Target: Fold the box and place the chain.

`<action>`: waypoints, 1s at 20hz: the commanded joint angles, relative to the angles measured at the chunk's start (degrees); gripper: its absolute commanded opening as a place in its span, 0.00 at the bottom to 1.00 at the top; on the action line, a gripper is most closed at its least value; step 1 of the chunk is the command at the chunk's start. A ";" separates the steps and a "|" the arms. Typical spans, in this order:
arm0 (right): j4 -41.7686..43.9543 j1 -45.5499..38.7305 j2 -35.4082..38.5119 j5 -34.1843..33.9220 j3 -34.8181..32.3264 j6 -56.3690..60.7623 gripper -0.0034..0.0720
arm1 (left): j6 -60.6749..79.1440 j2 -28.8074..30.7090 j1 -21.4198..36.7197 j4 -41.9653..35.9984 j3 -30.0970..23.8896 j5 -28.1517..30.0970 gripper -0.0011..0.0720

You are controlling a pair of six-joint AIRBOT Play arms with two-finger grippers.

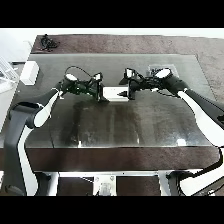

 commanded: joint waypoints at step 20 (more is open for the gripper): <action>-0.76 0.00 -0.07 4.46 1.36 0.37 0.10 | 0.11 0.04 -0.04 0.09 0.00 -0.26 0.46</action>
